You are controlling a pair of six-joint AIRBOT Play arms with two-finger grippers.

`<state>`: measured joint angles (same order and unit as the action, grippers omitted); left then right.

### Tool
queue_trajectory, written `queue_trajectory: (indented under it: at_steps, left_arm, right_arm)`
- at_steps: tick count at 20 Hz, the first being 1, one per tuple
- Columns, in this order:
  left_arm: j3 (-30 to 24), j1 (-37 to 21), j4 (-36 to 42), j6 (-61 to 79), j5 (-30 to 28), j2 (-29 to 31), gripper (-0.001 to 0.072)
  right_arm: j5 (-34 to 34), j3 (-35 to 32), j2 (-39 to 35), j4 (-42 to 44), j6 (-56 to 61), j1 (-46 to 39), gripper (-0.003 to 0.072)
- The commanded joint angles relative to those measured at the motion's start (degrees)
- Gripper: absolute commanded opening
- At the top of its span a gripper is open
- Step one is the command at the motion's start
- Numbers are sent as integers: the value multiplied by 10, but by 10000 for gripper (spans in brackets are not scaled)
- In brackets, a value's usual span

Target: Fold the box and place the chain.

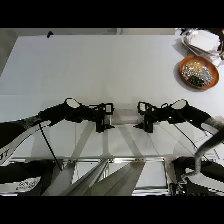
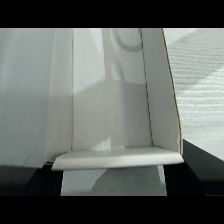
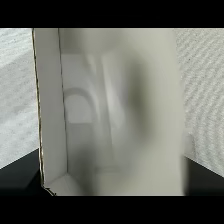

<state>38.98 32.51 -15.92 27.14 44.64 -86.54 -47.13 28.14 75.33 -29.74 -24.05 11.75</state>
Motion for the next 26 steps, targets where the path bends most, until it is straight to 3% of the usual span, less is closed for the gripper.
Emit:
queue_trajectory:
  at_steps: [1, 2, 3, 6, 26]
  left_arm:
    - [0, 0, 0, 1, 7, 0, 374]
    - [0, -1, -2, 1, 9, 0, 278]
    - [0, -1, -2, 1, 10, 0, 253]
    - [0, -1, -2, 0, 9, 0, 288]
    - [0, -1, -2, -2, 10, 0, 277]
  right_arm:
    - [0, 0, 0, 0, 0, 0, 297]
    - [0, 0, 0, 0, 0, 0, 297]
    - [0, 0, 0, 0, 0, 0, 297]
    - [0, 0, 0, 0, 0, 0, 297]
    - [0, 0, -1, 0, 0, 0, 296]
